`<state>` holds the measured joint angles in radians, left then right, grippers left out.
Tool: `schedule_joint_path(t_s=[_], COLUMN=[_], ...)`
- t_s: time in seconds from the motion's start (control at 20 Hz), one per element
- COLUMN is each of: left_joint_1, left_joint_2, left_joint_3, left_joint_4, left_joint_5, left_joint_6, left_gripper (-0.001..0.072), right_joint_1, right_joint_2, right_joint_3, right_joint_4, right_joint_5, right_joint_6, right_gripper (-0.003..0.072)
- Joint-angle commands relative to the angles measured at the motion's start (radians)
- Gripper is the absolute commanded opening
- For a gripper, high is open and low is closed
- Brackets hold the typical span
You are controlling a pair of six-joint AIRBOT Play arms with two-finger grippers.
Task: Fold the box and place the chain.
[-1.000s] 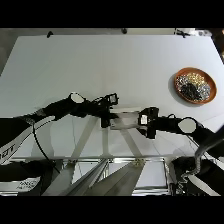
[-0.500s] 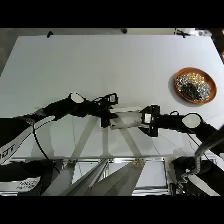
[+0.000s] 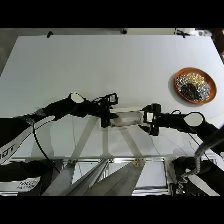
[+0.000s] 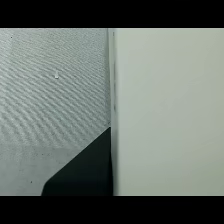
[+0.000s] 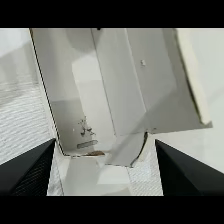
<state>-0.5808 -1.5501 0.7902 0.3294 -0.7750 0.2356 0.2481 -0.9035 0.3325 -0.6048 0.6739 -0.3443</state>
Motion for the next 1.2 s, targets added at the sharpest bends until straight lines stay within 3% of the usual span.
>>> schedule_joint_path(t_s=[0.0, 0.15, 0.45, 0.9, 1.15], left_joint_1=[0.0, 0.0, 0.0, 0.0, 0.0], left_joint_2=[0.001, 0.001, 0.001, 0.001, 0.001], left_joint_3=[-0.001, -0.001, -0.001, -0.001, -0.001], left_joint_4=[0.0, 0.0, 0.0, 0.0, 0.0], left_joint_5=[0.0, 0.0, 0.0, 0.0, 0.0], left_joint_6=[0.0, 0.0, 0.0, 0.0, 0.0], left_gripper=[0.0012, 0.0012, 0.0012, 0.0012, 0.0012], right_joint_1=[-0.013, -0.013, -0.014, -0.014, -0.014], right_joint_2=[-0.001, -0.002, -0.021, -0.195, -0.212], right_joint_3=[0.001, 0.001, 0.001, 0.096, 0.097], right_joint_4=[0.036, 0.055, 0.062, 0.051, 0.009], right_joint_5=[0.0, -0.001, 0.001, 0.079, 0.113], right_joint_6=[-0.033, -0.056, -0.115, -0.162, -0.157], right_gripper=[0.0683, 0.0648, 0.0648, 0.0648, 0.0648])
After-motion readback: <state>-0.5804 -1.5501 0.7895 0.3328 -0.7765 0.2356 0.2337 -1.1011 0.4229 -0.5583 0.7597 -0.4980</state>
